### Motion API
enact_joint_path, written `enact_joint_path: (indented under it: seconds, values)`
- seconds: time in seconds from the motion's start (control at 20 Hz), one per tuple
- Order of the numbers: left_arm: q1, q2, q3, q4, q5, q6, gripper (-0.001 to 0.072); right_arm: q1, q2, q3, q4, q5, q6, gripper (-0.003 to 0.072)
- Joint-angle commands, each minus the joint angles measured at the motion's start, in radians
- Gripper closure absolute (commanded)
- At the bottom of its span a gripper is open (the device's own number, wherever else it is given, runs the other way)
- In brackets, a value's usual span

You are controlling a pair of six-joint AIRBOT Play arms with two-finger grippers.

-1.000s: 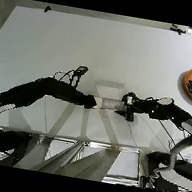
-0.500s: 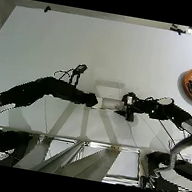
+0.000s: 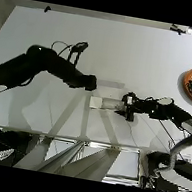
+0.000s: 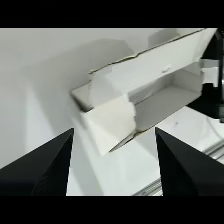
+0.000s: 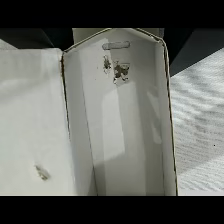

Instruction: Fold the box and place the chain.

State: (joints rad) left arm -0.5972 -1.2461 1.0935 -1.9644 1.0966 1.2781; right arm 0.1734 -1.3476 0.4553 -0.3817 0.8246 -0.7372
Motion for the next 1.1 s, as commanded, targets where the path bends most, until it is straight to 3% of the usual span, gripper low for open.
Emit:
enact_joint_path:
  seconds: [0.0,0.45,1.05]
  values:
    - [-0.005,-0.006,0.103,0.167,0.215,-0.171,0.0146,0.0,0.001,0.001,0.0,0.0,0.0,0.028]
    - [-0.22,-0.215,0.103,0.193,0.182,-0.276,0.0132,0.0,0.001,0.001,0.0,0.0,0.0,0.028]
    - [-0.231,-0.262,0.103,0.277,0.096,-0.418,0.0133,0.0,0.001,0.001,0.0,0.0,0.0,0.028]
